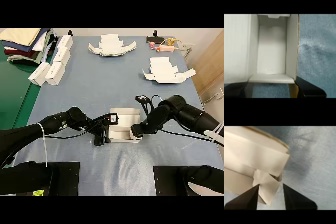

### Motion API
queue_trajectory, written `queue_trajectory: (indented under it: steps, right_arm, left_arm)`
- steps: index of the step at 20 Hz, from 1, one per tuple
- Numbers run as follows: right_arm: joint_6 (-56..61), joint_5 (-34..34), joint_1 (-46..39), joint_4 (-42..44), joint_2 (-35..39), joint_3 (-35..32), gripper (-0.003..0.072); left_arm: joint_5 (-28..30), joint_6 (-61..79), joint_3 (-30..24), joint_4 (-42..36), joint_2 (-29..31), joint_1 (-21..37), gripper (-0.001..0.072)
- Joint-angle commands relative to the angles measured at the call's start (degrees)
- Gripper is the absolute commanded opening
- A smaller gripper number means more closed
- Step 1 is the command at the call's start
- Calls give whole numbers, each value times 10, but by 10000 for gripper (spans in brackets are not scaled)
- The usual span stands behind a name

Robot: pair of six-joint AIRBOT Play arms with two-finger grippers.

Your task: Fold the box.

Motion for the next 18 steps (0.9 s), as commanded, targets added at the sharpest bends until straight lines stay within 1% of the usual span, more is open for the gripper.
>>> queue_trajectory:
  steps: [1,4,7,8,9,11,13,14,15,16,18]
  right_arm:
    - [141,-24,68,-104,-33,37,437]
    - [209,-45,108,-128,-68,63,437]
    - [257,-51,128,-137,-94,66,437]
    - [269,-51,130,-140,-100,66,432]
    - [273,-51,130,-141,-104,66,403]
    - [281,-51,130,-149,-108,66,401]
    - [282,-51,130,-161,-109,66,233]
    - [282,-51,130,-169,-109,66,215]
    - [280,-51,130,-174,-109,66,33]
    - [280,-51,131,-177,-109,66,5]
    - [280,-51,131,-177,-109,66,3]
  left_arm:
    - [0,0,0,0,0,0,523]
    - [0,0,0,0,0,0,522]
    - [0,0,0,0,0,0,522]
    - [0,0,0,0,0,0,523]
    - [0,0,0,0,0,0,522]
    - [0,0,0,0,0,0,522]
    - [0,0,0,0,0,0,522]
    - [0,0,0,0,0,0,522]
    - [0,0,0,0,0,0,522]
    - [0,0,0,0,0,0,522]
    - [0,0,0,0,0,0,522]
